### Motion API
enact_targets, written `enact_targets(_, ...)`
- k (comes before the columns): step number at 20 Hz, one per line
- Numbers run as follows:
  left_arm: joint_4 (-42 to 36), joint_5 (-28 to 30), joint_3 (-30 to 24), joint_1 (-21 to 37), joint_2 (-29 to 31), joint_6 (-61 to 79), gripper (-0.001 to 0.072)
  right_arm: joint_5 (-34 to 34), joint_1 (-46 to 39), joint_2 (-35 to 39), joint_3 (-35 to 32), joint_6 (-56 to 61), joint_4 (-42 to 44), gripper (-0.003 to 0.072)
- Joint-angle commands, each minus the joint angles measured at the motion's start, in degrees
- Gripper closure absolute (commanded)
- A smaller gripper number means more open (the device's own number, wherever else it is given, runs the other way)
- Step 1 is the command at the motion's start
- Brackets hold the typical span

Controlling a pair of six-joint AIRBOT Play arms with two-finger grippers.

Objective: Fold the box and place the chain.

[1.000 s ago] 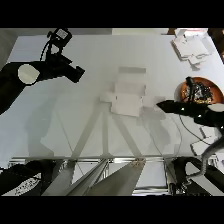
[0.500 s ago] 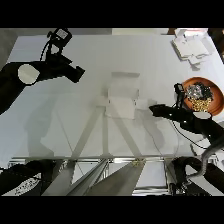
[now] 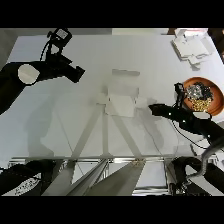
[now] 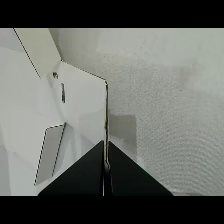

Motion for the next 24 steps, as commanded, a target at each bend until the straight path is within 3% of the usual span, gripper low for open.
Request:
enact_targets(1,-0.22,0.07,0.04,0.00,-0.04,-1.40,0.0010,-0.07,0.07,0.04,-0.02,-0.07,0.15,0.0676)
enact_targets(6,-6.40,0.07,0.04,0.00,-0.04,-1.29,0.0011,-0.07,0.07,0.04,-0.02,-0.07,0.15,0.0676)
enact_targets(12,-6.43,-1.51,0.04,0.52,-0.11,-5.18,0.0014,-0.07,0.07,0.04,-0.02,-0.07,0.15,0.0676)
enact_targets(13,-6.29,-1.51,0.04,0.52,-0.22,-4.70,0.0090,-0.07,0.07,0.04,-0.02,-0.07,0.15,0.0676)
enact_targets(14,-6.16,-1.44,0.11,0.52,-0.46,-3.89,0.0238,-0.07,0.07,0.04,-0.02,-0.07,0.15,0.0676)
enact_targets(15,-6.16,-1.73,0.55,0.55,-1.05,-1.95,0.0314,-0.07,0.07,0.04,-0.02,-0.07,0.15,0.0676)
enact_targets(16,-6.19,-2.86,1.66,0.55,-1.99,-1.03,0.0306,-0.07,0.07,0.04,-0.02,-0.07,0.15,0.0676)
enact_targets(17,-6.21,-5.55,3.80,0.52,-3.58,-0.35,0.0253,-0.07,0.07,0.04,-0.02,-0.07,0.15,0.0676)
enact_targets(21,-9.42,-22.49,17.25,0.55,-15.15,3.43,0.0240,-0.07,0.07,0.04,-0.02,-0.07,0.15,0.0676)
enact_targets(24,-20.33,-30.49,25.92,0.52,-25.18,11.61,0.0074,-0.07,0.07,0.04,-0.02,-0.07,0.15,0.0676)
